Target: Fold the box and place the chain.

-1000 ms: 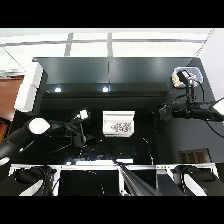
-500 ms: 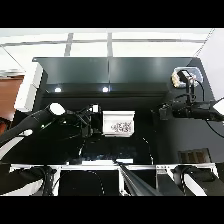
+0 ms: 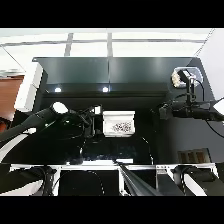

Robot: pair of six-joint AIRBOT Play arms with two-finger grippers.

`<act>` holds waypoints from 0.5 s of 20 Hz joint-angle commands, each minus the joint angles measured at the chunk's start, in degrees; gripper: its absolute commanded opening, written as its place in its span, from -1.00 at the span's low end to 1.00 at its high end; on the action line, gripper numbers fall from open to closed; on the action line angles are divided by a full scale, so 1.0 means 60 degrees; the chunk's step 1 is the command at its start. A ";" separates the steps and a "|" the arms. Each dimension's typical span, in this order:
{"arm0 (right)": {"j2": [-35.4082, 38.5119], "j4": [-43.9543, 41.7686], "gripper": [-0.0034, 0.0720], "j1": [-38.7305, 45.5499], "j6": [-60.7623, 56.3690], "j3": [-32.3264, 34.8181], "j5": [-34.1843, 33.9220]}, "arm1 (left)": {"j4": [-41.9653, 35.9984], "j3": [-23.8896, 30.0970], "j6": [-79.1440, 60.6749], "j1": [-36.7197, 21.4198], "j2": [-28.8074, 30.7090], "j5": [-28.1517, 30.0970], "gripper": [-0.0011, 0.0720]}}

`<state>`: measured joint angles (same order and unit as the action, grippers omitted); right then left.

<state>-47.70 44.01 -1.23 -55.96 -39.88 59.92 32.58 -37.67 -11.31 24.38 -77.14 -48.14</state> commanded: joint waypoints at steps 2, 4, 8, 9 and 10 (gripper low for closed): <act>0.0007 0.0000 -0.21 0.0004 0.0004 0.0004 -0.0033 | -0.0087 -0.0011 -0.0157 0.0073 -0.0015 0.0004 0.98; 0.0007 0.0000 -0.21 0.0004 0.0007 0.0004 -0.0047 | -0.0066 -0.0011 -0.0142 0.0073 -0.0015 -0.0120 0.98; 0.0007 0.0000 -0.21 0.0004 0.0007 0.0004 -0.0069 | 0.0171 0.0000 -0.0007 0.0073 -0.0011 -0.0372 0.98; 0.0007 0.0004 -0.21 0.0004 0.0007 0.0004 -0.0080 | 0.0168 0.0000 -0.0004 0.0073 -0.0015 -0.0368 0.98; 0.0007 0.0000 -0.21 0.0004 0.0007 0.0004 -0.0109 | 0.0117 0.0000 -0.0004 0.0073 -0.0015 -0.0382 0.98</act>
